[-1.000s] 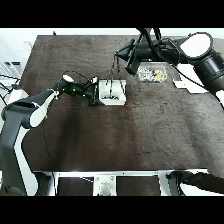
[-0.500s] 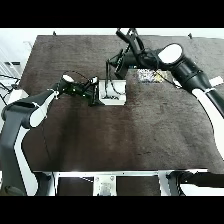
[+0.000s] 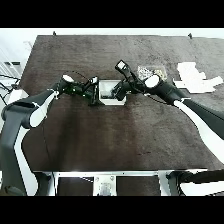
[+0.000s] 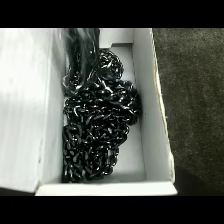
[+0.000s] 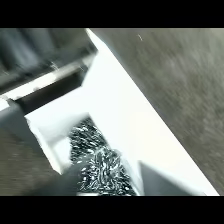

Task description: Fold the box and place the chain.

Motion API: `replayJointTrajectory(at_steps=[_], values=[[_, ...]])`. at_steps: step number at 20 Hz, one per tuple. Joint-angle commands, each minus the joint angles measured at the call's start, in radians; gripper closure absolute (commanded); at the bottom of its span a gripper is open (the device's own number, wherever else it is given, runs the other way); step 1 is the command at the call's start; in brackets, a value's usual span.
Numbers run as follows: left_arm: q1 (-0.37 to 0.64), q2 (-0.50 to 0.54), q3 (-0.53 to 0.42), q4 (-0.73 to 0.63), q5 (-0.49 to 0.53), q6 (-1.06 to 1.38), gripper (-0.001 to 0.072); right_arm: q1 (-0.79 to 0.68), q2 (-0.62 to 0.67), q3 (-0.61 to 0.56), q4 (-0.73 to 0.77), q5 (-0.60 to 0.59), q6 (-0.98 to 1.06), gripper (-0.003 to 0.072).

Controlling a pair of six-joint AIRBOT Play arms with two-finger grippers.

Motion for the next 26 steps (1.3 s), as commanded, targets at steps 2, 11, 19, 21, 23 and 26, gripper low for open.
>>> replayJointTrajectory(at_steps=[2,11,19,21,23,26], values=[[0.0,0.0,0.0,0.0,0.0,0.0,0.036,-0.049,0.051,-0.007,0.0,-0.04,-0.005,0.0193],[0.0,0.0,0.0,0.0,0.0,0.0,0.036,-0.287,-0.013,-0.017,-0.032,0.28,-0.301,0.0194],[0.0,0.001,0.0,0.0,0.0,0.0,0.036,-0.261,-0.12,-0.002,0.021,0.28,-0.528,0.026],[0.0,0.001,0.0,0.0,0.0,0.0,0.036,-0.253,-0.122,-0.002,0.022,0.28,-0.548,0.026],[0.0,0.001,0.0,0.0,0.0,0.0,0.036,-0.244,-0.123,0.0,0.027,0.278,-0.568,0.0262],[0.0,0.0,0.0,0.0,0.0,0.0,0.036,-0.231,-0.146,0.022,0.034,0.275,-0.579,0.0274]])
